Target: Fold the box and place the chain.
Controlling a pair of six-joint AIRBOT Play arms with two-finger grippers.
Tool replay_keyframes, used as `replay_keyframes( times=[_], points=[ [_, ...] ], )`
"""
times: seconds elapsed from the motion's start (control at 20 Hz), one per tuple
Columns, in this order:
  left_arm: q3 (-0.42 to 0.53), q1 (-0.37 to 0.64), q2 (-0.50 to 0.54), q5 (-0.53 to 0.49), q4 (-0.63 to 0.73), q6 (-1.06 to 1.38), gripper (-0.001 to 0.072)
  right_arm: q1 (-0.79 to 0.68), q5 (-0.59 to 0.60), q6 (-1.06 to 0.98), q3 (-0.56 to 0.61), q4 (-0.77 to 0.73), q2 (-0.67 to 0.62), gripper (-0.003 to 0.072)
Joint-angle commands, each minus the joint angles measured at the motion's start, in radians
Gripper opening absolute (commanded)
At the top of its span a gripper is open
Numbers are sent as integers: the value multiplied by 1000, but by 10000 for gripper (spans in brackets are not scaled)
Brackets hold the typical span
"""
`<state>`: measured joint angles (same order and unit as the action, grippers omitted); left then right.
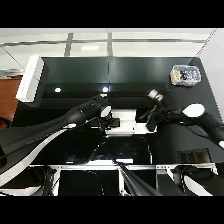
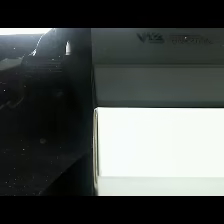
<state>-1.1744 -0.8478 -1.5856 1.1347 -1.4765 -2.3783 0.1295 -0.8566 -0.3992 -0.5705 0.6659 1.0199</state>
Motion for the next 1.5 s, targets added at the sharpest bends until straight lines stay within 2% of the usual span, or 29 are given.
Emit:
replay_keyframes(
  times=[0.0,0.15,0.25,0.4,0.55,0.75,0.9,0.95,1.0,1.05,1.2,1.35,1.45],
  points=[
    [-1,0,-1,1,1,-1,29,-276,-36,-460,-18,121,-60,24],
    [-1,0,-1,4,0,-1,29,-516,-43,-660,35,89,-9,25],
    [-1,0,-1,3,1,-1,29,-579,-95,-676,73,22,54,24],
    [-1,0,-1,3,0,-1,29,-518,-221,-603,77,6,171,25],
    [-1,0,-1,3,0,-1,29,-378,-310,-474,77,-71,259,25],
    [-1,0,-1,3,0,-1,29,-203,-297,-381,72,-164,302,25],
    [-1,0,-1,3,0,-1,29,-175,-316,-363,26,-198,302,28],
    [-1,0,-1,3,0,-1,29,-175,-332,-363,5,-196,302,145],
    [-1,0,-1,3,0,-1,29,-175,-354,-364,-11,-198,302,440],
    [-1,0,-1,3,0,-1,29,-175,-381,-363,-29,-199,302,661],
    [-1,0,-1,2,0,-1,29,-167,-456,-364,-71,-216,302,660],
    [-1,0,-1,2,0,-1,29,-111,-444,-381,-76,-250,301,658],
    [-1,0,-1,1,0,-1,29,-57,-410,-421,-76,-244,301,481]
  ],
)
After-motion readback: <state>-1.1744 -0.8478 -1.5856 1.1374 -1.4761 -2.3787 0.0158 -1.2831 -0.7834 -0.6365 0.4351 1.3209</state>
